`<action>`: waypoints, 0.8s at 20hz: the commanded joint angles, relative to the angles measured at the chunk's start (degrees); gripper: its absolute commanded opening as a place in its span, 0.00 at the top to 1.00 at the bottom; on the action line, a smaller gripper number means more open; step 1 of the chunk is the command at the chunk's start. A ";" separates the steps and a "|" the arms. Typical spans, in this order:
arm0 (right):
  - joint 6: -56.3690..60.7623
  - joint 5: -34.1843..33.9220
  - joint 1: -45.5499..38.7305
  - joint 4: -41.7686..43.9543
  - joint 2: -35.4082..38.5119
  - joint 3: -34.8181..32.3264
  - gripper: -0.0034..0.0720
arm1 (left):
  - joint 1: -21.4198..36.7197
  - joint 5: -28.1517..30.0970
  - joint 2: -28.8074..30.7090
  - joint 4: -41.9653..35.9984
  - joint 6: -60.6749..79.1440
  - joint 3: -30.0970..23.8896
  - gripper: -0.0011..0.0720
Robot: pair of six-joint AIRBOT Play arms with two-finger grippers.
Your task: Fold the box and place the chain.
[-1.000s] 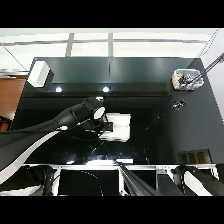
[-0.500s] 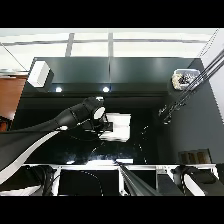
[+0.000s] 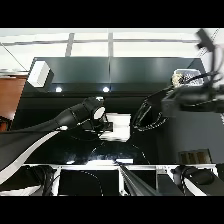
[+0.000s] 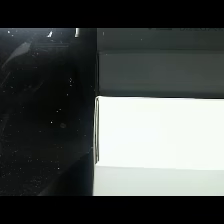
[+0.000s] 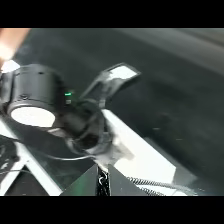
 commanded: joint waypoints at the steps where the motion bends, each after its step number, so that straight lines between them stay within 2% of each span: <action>1: -0.55 -8.35 5.81 2.86 -2.36 -3.50 0.94 | 0.02 0.02 0.02 -0.02 0.02 -0.02 0.94; 5: -0.55 -7.91 9.94 1.29 -6.16 -3.76 0.94 | 0.02 0.02 0.02 0.00 0.02 -0.02 0.94; 7: -0.17 -9.03 12.15 -2.43 -8.11 -4.37 0.94 | 0.02 0.02 0.02 0.00 0.02 -0.02 0.94; 10: -0.24 -10.84 13.70 -2.16 -10.99 -4.48 0.94 | 0.02 0.02 0.02 0.00 0.00 -0.02 0.94; 16: 0.02 -10.73 13.77 -3.80 -11.93 -4.61 0.94 | 0.02 0.02 0.02 0.00 0.00 -0.02 0.94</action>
